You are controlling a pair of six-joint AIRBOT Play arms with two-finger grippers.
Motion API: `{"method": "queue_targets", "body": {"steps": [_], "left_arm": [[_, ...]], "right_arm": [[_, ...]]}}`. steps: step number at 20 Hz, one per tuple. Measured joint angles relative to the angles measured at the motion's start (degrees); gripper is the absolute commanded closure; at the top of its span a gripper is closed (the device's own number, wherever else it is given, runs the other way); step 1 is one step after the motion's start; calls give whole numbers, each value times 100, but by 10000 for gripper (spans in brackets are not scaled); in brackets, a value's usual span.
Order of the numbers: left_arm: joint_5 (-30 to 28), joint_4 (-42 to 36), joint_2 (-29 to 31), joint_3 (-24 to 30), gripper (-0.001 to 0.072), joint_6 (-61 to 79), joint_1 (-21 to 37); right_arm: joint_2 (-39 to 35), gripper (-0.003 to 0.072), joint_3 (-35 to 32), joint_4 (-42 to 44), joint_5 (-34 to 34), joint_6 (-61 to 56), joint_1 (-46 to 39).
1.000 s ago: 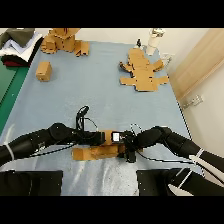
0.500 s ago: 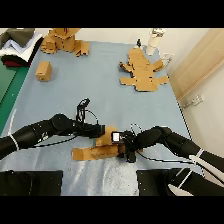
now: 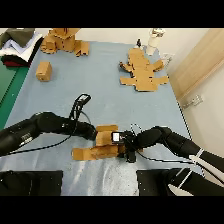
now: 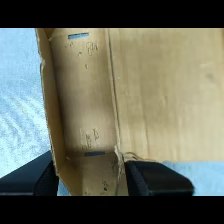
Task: Fold the box.
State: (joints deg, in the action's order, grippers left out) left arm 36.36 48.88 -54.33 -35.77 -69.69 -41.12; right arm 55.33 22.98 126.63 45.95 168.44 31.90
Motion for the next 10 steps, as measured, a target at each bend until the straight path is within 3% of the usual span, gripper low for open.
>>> {"method": "queue_targets", "body": {"steps": [3,4,5,10], "left_arm": [[719,813,732,11,670,874,-33],[962,966,929,35,301,1290,-83],[1163,1073,1069,61,22,1648,-142],[1528,1325,1128,378,21,2739,-382]], "right_arm": [[0,184,0,0,0,0,0],[0,184,0,0,0,0,0],[0,184,0,0,0,0,0],[0,184,0,0,0,0,0]]}}
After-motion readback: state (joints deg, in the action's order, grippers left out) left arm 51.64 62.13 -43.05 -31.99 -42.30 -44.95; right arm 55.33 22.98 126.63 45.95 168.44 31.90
